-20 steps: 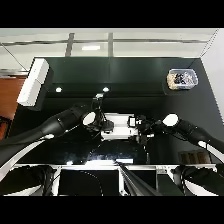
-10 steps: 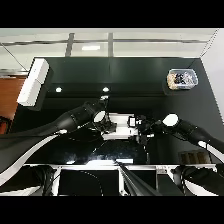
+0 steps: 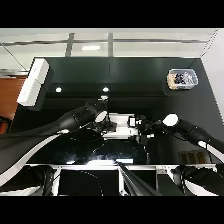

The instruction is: Fold the box and place the chain.

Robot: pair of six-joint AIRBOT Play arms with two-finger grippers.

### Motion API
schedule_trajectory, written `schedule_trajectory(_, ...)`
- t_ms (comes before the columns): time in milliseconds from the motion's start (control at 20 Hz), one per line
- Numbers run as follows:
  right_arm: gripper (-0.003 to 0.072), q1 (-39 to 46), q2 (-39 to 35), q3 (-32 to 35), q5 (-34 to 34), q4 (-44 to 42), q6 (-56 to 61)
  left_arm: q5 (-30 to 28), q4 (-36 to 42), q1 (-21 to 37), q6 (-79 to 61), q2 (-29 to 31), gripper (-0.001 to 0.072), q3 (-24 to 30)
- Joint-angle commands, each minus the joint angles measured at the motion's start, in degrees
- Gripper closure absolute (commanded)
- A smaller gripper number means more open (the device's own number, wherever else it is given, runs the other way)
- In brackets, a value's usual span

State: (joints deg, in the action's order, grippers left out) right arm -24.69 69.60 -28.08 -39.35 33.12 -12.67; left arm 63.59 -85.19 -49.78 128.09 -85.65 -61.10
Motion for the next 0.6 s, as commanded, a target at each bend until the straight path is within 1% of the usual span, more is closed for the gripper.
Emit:
schedule_trajectory(0, 0.0218, 0.0, 0.0, 0.0, 0.0, 0.0, 0.0, 0.1, 0.2, -0.1, -0.1, 0.0, 0.063, 0.0)
schedule_trajectory(50, 0.0218, 0.0, 0.0, 0.0, 0.0, 0.0, 0.0, 0.0, 0.2, -0.1, -0.1, 0.0, 0.0524, 0.0)
schedule_trajectory(100, 0.0218, 0.0, 0.0, 0.0, 0.0, 0.0, 0.0, 0.0, 0.2, -0.1, -0.1, 0.0, 0.0397, -0.1)
schedule_trajectory(150, 0.0218, 0.0, 0.0, 0.0, 0.0, 0.0, 0.0, 0.0, 0.1, -0.1, -0.1, 0.0, 0.0356, -0.1)
schedule_trajectory(250, 0.0218, 0.0, 0.0, 0.0, 0.0, 0.0, 0.0, 0.0, 0.1, -0.1, -0.1, 0.0, 0.0356, -0.1)
schedule_trajectory(300, 0.0218, 0.0, 0.0, 0.0, 0.0, 0.0, 0.0, 0.0, 0.1, -0.1, -0.1, 0.0, 0.0362, -0.1)
schedule_trajectory(350, 0.0218, 0.0, 0.0, 0.0, 0.0, 0.0, 0.0, 0.0, 0.2, -0.1, -0.1, 0.0, 0.0405, -0.1)
schedule_trajectory(400, 0.0218, 0.0, 0.0, 0.0, 0.0, 0.0, 0.0, 0.0, 0.2, -0.1, -0.1, 0.0, 0.0578, -0.1)
schedule_trajectory(450, 0.0218, 0.0, 0.0, 0.0, 0.0, 0.0, 0.0, -0.1, 0.2, -0.1, -0.1, 0.0, 0.061, -0.1)
schedule_trajectory(500, 0.0218, 0.0, 0.0, 0.0, 0.0, 0.0, 0.0, -0.1, 0.2, -0.1, -0.2, 0.0, 0.0685, -0.1)
schedule_trajectory(550, 0.0218, 0.0, 0.0, 0.0, 0.0, 0.0, 0.0, -0.1, 0.2, -0.1, -0.3, 0.0, 0.0683, -0.1)
